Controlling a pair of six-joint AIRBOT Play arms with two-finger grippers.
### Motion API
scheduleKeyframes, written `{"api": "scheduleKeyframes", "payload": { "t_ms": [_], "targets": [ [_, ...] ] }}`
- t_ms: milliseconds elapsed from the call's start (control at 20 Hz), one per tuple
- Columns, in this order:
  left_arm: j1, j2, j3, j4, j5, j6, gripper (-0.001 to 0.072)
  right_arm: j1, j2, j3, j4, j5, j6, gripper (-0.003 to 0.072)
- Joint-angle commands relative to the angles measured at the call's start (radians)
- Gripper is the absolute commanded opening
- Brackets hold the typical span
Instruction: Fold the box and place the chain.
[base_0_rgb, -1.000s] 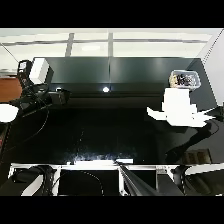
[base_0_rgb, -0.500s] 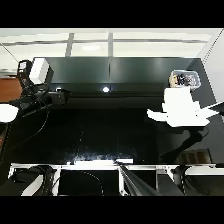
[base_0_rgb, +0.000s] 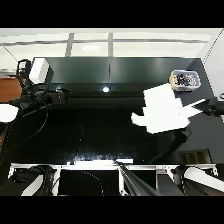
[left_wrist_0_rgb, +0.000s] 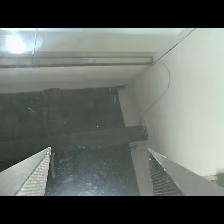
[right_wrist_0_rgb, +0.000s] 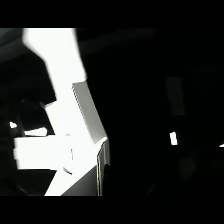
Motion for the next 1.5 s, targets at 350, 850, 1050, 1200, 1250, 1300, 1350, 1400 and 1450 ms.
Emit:
{"api": "scheduleKeyframes", "payload": {
  "t_ms": [350, 850, 1050, 1200, 1250, 1300, 1350, 1400, 1450],
  "targets": [
    [-0.041, -0.009, 0.0, -0.042, -0.079, -0.003, 0.0707, 0.594, 0.159, -0.196, 0.091, -0.384, 0.1, 0.0039],
    [-0.066, -0.341, -0.014, -0.444, -0.34, 0.096, 0.0707, 0.871, 0.198, -0.252, 0.116, -0.476, 0.098, 0.0039],
    [-0.07, -0.475, -0.064, -0.658, -0.335, 0.253, 0.0707, 0.871, 0.23, -0.252, 0.098, -0.44, 0.099, 0.0039],
    [-0.097, -0.55, -0.063, -0.694, -0.31, 0.328, 0.0707, 0.871, 0.241, -0.252, 0.091, -0.426, 0.11, 0.0039],
    [-0.114, -0.566, -0.063, -0.702, -0.289, 0.346, 0.0707, 0.871, 0.241, -0.252, 0.09, -0.426, 0.113, 0.0039],
    [-0.132, -0.583, -0.063, -0.735, -0.271, 0.388, 0.0707, 0.871, 0.241, -0.252, 0.09, -0.426, 0.113, 0.0039],
    [-0.143, -0.598, -0.063, -0.789, -0.268, 0.456, 0.0706, 0.871, 0.241, -0.252, 0.09, -0.425, 0.113, 0.0039],
    [-0.151, -0.615, -0.063, -0.854, -0.271, 0.541, 0.0706, 0.871, 0.241, -0.252, 0.09, -0.423, 0.113, 0.004],
    [-0.154, -0.628, -0.063, -0.91, -0.281, 0.624, 0.0707, 0.871, 0.241, -0.252, 0.09, -0.422, 0.113, 0.0039]
  ]
}}
